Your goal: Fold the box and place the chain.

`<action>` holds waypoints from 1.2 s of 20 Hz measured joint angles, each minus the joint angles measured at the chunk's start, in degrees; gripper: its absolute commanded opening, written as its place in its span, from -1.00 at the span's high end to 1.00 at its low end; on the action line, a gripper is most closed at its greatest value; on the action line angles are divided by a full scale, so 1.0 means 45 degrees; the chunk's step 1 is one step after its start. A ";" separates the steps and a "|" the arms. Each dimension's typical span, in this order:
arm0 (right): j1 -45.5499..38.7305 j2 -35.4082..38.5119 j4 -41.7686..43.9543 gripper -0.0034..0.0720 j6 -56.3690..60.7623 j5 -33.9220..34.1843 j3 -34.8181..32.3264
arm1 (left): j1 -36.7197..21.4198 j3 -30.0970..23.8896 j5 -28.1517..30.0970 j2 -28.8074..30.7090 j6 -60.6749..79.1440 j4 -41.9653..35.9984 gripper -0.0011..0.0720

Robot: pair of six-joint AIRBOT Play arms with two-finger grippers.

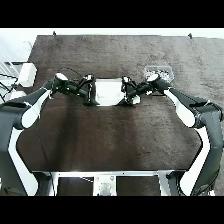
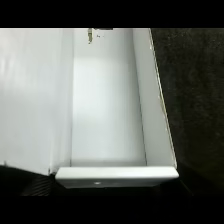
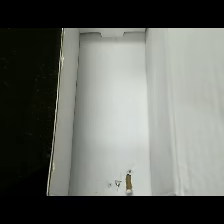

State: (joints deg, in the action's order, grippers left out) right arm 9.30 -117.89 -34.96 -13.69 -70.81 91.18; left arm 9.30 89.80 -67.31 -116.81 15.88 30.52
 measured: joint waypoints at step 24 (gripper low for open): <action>-0.0010 0.0000 -0.0015 -0.35 -0.0019 -0.0049 0.0000 | 0.0350 -0.0005 0.0685 -0.0131 0.0670 0.0015 -0.47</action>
State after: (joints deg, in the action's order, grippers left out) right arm 9.26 -117.89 -35.03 -13.78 -71.02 91.18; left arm 10.87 89.78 -64.23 -117.40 18.90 30.59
